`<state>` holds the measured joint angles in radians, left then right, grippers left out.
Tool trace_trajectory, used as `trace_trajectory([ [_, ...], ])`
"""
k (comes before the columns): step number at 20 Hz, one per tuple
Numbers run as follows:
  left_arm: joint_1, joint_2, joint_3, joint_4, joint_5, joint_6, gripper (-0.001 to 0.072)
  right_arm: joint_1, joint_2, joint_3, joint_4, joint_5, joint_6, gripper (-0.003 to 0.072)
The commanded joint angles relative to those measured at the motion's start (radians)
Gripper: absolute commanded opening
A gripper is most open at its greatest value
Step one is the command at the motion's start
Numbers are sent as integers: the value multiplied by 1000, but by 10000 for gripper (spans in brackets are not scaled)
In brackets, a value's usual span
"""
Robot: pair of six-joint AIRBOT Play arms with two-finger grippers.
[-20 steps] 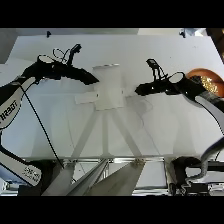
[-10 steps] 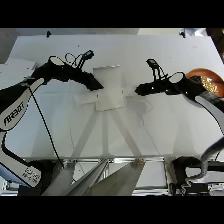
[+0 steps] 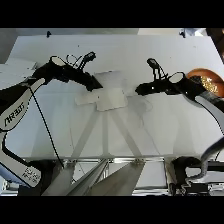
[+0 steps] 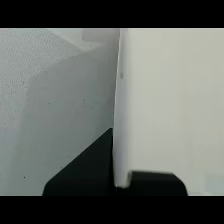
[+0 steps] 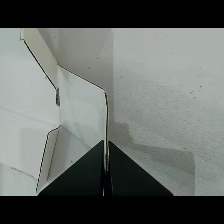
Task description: Fold the box and place the chain.
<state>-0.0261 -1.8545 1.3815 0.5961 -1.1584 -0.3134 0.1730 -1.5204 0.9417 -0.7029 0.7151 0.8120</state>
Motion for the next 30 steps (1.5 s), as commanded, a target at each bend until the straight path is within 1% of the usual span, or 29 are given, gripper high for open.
trace_trajectory([
  [1, 1, 0, 0, 3, -20, 4, 14, 1, -1, 0, 0, 3, 1, 10],
  [26, -1, 0, 0, 3, -24, 3, 13, 1, -1, 0, 0, 3, 1, 15],
  [27, -1, 0, 0, 3, -24, 3, 13, 2, -1, 0, 0, 3, 1, 81],
  [28, -1, 0, 0, 3, -24, 3, 12, 1, -1, 0, 0, 3, 1, 248],
  [29, -1, 0, 0, 3, -24, 3, 12, 1, -1, 0, 0, 3, 1, 464],
  [30, -1, 1, 0, 3, -25, 3, 12, 1, 0, 0, -3, 3, 1, 711],
])
